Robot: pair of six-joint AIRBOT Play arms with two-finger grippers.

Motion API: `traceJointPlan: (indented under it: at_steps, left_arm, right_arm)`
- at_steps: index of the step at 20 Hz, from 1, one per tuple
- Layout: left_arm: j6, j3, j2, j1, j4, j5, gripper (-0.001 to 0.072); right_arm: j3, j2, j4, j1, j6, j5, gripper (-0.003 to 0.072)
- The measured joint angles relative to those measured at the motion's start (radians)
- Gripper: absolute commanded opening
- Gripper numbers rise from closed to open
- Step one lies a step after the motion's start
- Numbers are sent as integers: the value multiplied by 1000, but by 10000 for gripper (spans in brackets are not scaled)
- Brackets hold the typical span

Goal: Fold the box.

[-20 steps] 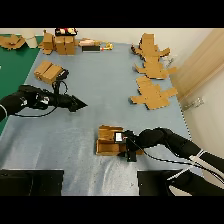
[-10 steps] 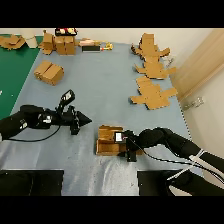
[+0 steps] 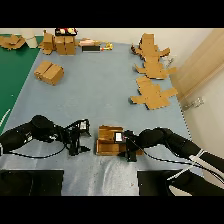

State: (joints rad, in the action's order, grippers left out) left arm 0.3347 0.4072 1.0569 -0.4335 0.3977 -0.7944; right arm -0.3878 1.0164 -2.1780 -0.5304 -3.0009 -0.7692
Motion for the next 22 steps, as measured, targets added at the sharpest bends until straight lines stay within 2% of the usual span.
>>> traceJointPlan:
  at_steps: [5, 10, 22]
  left_arm:
    - [-138, 0, -37, -43, 68, 63, 696]
    - [-175, 0, -14, -161, 88, 101, 696]
    - [-196, 2, 28, -274, 24, 208, 696]
  right_arm:
    - [0, 0, 13, 0, 0, -2, 438]
    - [0, 0, 13, 0, -2, -4, 438]
    - [0, 0, 13, 0, -3, -5, 438]
